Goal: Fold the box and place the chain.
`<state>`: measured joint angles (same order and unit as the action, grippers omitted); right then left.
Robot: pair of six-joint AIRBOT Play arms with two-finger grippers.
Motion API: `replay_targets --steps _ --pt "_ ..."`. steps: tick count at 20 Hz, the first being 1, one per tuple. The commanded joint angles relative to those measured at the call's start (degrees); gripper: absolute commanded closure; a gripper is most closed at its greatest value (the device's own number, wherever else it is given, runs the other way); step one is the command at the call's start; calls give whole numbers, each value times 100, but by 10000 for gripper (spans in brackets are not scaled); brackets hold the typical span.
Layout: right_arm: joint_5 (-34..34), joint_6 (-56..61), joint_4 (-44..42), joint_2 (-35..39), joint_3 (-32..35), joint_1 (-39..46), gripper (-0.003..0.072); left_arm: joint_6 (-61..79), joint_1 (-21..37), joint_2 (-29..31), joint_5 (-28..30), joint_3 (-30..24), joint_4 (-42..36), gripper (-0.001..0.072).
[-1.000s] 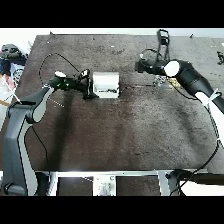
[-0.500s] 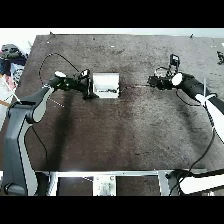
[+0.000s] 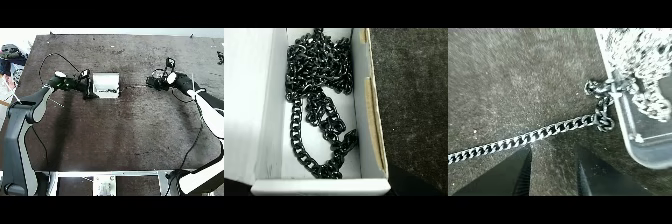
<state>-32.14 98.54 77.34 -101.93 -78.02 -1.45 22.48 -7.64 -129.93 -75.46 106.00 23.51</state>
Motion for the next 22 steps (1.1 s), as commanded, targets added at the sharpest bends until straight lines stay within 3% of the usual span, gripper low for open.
replay_targets --steps 1,9,10,12,13,17,22 --pt "-369 35 -20 -293 -372 -15 394 2 7 -2 2 7 2 263" --pt "-859 328 11 -844 -1014 -125 408 2 7 -2 2 7 2 263" --pt "-839 328 79 -887 -1078 -175 558 2 7 -2 2 7 2 263" --pt "-769 326 160 -911 -1117 -264 600 2 7 -2 2 7 2 263" --pt "-776 323 197 -909 -1119 -291 676 2 7 -2 2 7 2 263" --pt "-909 225 216 -739 -1119 -310 677 2 7 -2 2 7 2 263" --pt "-1311 -186 195 229 -1119 -603 677 2 7 -2 2 7 2 263"
